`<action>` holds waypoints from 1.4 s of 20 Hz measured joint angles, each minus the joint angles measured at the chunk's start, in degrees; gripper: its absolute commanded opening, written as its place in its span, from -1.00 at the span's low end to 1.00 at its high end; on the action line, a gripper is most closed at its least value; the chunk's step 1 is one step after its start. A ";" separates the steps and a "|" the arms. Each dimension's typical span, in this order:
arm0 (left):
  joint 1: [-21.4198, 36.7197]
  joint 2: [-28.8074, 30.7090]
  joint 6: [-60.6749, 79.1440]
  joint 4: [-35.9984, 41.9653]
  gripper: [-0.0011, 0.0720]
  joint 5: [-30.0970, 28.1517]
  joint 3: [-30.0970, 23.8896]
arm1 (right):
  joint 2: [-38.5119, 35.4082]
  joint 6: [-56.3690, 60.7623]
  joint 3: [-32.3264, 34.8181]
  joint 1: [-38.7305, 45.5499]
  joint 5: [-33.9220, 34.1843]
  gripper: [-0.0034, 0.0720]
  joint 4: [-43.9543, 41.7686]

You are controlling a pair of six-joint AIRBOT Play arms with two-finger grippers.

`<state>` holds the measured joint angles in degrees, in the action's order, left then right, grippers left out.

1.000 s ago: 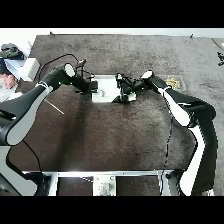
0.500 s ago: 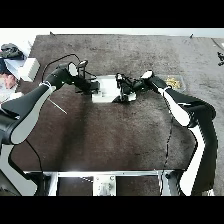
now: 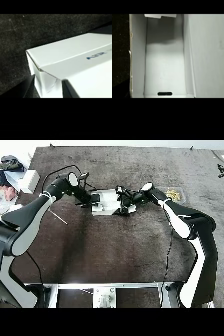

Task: Fold the box and place the chain.

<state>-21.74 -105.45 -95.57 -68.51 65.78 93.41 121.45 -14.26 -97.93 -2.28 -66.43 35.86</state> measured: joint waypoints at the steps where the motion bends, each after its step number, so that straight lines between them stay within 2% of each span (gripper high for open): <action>1: 0.00 -0.02 0.02 -0.15 0.03 0.15 0.20 | 0.00 0.02 -0.02 0.00 0.00 0.24 -0.02; 16: -0.20 -3.30 -3.30 -2.05 0.02 -1.33 1.66 | 0.02 0.33 0.00 -0.04 0.39 0.24 -0.20; 25: -3.23 -4.42 -13.64 -13.42 0.02 0.24 5.75 | 0.02 0.22 0.00 -0.04 0.37 0.24 -0.15; 28: -4.28 -7.56 -16.44 -17.66 -0.01 4.98 10.51 | 0.02 0.17 0.00 -0.04 0.35 0.24 -0.11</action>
<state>-26.02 -113.01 -112.01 -86.17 70.76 103.92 121.47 -14.09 -97.93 -2.33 -66.08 35.75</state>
